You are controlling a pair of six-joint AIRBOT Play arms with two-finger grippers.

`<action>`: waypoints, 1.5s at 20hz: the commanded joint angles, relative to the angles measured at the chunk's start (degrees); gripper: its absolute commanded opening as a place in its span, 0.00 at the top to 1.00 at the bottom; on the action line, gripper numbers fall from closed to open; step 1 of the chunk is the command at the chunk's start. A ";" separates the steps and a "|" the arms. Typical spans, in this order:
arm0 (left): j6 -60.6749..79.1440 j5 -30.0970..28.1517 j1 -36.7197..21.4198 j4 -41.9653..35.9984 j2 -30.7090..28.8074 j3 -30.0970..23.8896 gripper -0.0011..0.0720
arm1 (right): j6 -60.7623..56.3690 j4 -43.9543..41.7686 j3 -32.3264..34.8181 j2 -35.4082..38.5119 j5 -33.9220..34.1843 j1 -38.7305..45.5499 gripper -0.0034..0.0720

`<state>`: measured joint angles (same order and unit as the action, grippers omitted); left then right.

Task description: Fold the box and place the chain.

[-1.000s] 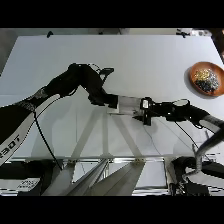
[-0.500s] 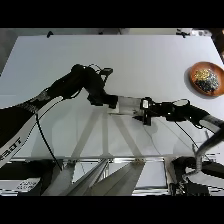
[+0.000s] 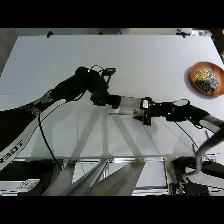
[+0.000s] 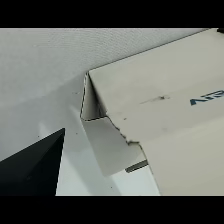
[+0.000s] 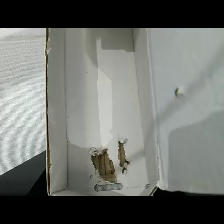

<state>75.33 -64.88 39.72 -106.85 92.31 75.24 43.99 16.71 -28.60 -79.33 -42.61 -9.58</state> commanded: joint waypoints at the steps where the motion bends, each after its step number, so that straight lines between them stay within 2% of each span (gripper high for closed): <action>1: -1.07 0.61 0.39 1.16 0.00 -0.02 0.03 | 0.00 0.00 0.02 0.04 -0.02 0.02 0.29; 8: -3.85 2.78 1.57 1.27 0.26 -0.02 0.03 | 0.00 0.00 0.02 0.04 -0.02 0.02 0.29; 12: -6.43 1.46 3.06 1.27 1.07 -0.17 0.04 | 0.02 0.00 0.02 0.04 -0.02 0.02 0.29; 14: -7.43 0.52 3.23 1.07 1.05 -0.17 0.07 | 0.00 0.00 0.02 0.04 -0.02 0.02 0.29; 15: -7.87 0.07 3.23 1.07 1.03 -0.17 0.13 | 0.00 0.00 0.02 0.04 -0.02 0.02 0.29; 24: -11.61 2.16 5.22 1.49 1.68 -0.17 0.13 | 0.02 0.00 0.02 0.04 -0.02 0.02 0.29; 27: -13.68 2.19 5.73 3.06 2.19 -0.17 0.23 | 0.00 0.00 0.04 0.04 -0.02 0.02 0.29; 30: -15.17 1.88 5.64 4.04 2.19 -0.17 0.23 | 0.00 0.00 0.04 0.04 -0.02 0.02 0.29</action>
<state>61.95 -62.89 45.25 -103.98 94.35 75.09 44.01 16.71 -28.60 -79.33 -42.63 -9.58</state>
